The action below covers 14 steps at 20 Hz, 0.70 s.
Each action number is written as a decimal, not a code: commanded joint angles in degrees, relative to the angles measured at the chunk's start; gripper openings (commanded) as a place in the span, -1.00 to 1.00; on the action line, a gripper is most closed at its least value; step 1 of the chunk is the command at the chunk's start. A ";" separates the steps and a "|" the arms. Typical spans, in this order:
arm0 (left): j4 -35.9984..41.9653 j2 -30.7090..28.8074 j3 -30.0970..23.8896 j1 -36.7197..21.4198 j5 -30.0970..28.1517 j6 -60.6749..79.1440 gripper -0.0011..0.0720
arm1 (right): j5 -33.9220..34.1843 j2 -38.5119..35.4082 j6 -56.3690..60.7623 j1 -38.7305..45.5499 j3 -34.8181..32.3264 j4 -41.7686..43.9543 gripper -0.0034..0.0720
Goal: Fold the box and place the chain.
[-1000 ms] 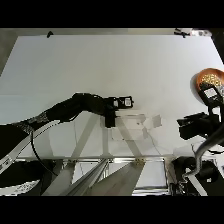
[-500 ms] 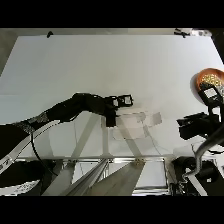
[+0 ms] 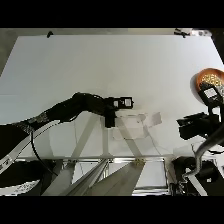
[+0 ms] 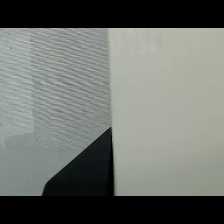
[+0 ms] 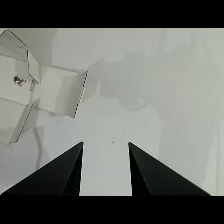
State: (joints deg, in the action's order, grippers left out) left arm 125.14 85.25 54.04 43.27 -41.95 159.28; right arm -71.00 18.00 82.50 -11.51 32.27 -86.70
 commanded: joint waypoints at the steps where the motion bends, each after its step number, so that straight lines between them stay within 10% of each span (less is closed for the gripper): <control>1: -0.22 0.04 -0.04 0.04 -2.86 2.89 -0.96 | -0.09 -0.04 -0.02 -0.02 -0.02 0.00 -0.06; 12: -0.02 0.04 -0.04 0.04 -0.68 2.71 -0.94 | -0.15 -0.07 -0.52 -0.02 0.00 0.15 -0.08; 14: -0.04 0.02 -0.04 0.04 -0.68 2.71 -0.94 | -0.15 -0.07 -1.75 -0.02 0.00 1.46 -0.34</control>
State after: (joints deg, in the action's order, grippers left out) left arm 125.08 85.25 54.00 43.27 -42.78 161.91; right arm -71.11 17.98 82.06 -11.51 32.27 -86.39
